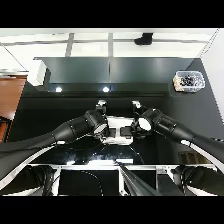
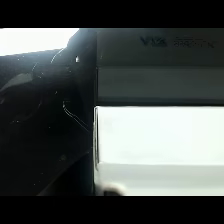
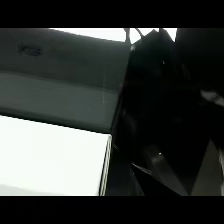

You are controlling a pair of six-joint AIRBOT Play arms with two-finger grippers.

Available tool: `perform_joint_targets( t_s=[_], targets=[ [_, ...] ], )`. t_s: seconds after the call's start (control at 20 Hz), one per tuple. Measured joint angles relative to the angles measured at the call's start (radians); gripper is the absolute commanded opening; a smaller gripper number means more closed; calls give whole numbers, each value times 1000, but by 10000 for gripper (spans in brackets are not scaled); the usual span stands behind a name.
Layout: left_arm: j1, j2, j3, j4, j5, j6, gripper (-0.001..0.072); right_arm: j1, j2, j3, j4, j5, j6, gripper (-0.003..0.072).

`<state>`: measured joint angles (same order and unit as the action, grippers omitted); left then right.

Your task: Fold the box and place the chain.

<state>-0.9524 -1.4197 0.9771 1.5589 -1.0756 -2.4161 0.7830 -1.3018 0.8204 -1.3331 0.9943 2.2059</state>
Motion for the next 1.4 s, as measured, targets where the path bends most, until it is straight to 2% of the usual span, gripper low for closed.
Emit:
perform_joint_targets(
  t_s=[0.5, 0.55, 0.6, 0.65, 0.7, 1.4],
  targets=[
    [0, 0, 0, 0, 0, 0, 27, 17, -30, 2, 6, -19, 55, 363],
    [0, 0, 0, 0, 0, 0, 27, 18, -30, 2, 7, -22, 59, 166],
    [0, 0, 0, 0, 2, 0, 27, 17, -31, 2, 6, -28, 62, 64],
    [0, 0, 0, 3, -2, -1, 27, 17, -31, 2, 5, -26, 63, 58],
    [0, 0, 0, 0, -4, -3, 27, 18, -31, 2, 5, -27, 69, 6],
    [0, 1, 0, 1, -2, 0, 27, 18, -31, 2, 8, -36, 66, 21]
  ],
)
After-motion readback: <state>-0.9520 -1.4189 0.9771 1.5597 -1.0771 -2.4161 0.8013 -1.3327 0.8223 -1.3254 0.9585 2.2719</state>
